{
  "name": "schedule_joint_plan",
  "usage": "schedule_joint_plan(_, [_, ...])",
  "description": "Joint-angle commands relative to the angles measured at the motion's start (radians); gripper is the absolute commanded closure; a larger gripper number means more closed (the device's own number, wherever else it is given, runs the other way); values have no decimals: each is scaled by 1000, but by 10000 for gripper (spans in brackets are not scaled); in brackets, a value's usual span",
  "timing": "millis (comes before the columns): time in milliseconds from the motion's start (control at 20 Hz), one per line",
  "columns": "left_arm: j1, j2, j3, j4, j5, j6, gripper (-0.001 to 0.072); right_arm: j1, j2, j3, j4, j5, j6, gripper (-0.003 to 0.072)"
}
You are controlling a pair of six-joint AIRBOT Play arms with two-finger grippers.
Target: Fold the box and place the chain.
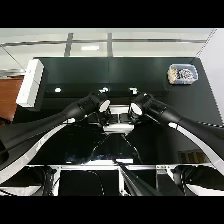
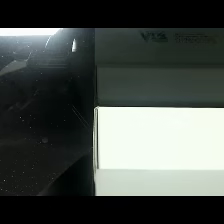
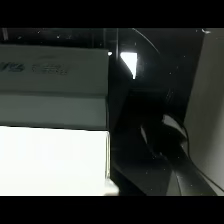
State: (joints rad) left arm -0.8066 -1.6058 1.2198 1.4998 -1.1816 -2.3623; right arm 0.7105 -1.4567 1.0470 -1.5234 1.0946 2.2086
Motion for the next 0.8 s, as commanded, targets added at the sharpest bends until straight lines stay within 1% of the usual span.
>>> schedule_joint_plan(0, [1, 0, 0, 3, -1, 3, 685, 2, -5, 0, 5, 9, 1, 674])
schedule_joint_plan(50, [1, 0, 0, 3, -1, 3, 685, 2, -5, 0, 5, 9, 2, 670])
schedule_joint_plan(150, [1, 0, 0, 3, -1, 3, 685, 2, -5, 0, 17, 9, 2, 359])
schedule_joint_plan(500, [1, 0, 0, 3, -1, 3, 685, 1, -23, 0, 31, 13, 1, 365])
schedule_joint_plan(550, [1, 0, 0, 3, -1, 3, 685, 1, -29, -1, 35, 14, 1, 385])
schedule_joint_plan(600, [1, 0, 0, 3, -1, 3, 685, 2, -32, -1, 35, 11, -3, 619])
schedule_joint_plan(650, [1, 0, 0, 3, -1, 3, 685, 2, -32, -1, 35, 4, -3, 675])
schedule_joint_plan(750, [1, 0, 0, 3, -1, 3, 685, 2, -32, -1, 41, 0, -3, 675])
